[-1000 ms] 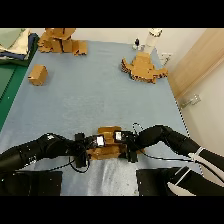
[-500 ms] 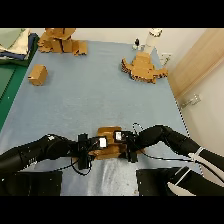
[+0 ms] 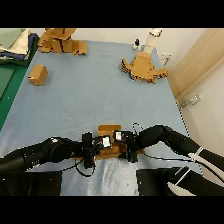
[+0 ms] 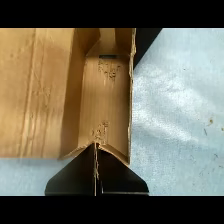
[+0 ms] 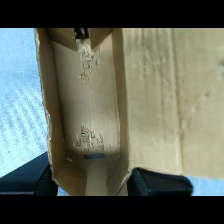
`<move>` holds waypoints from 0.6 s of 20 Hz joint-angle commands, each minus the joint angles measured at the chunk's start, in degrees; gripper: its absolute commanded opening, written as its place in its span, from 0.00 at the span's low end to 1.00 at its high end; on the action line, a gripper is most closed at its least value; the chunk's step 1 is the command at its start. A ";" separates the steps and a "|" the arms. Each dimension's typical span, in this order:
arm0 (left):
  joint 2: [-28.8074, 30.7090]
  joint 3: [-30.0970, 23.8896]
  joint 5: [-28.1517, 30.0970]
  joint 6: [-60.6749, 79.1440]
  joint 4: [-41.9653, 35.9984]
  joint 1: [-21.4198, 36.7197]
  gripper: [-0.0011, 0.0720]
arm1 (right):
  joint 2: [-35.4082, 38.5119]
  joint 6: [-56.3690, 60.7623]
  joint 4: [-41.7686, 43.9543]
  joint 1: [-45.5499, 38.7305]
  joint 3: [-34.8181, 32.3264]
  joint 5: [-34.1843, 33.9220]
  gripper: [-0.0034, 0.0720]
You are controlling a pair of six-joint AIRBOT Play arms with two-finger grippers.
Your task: Fold the box.
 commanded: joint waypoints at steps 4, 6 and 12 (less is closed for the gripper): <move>-0.63 0.07 1.84 -0.07 -0.74 -0.28 0.39 | -0.02 0.00 0.00 0.04 -0.02 0.00 0.70; -0.63 0.07 1.84 -0.07 -1.77 -0.28 0.67 | -0.02 0.00 0.00 0.04 -0.02 0.00 0.70; -0.63 0.00 1.68 -0.09 -1.68 -0.26 0.66 | -0.02 0.00 0.00 0.04 -0.02 0.00 0.70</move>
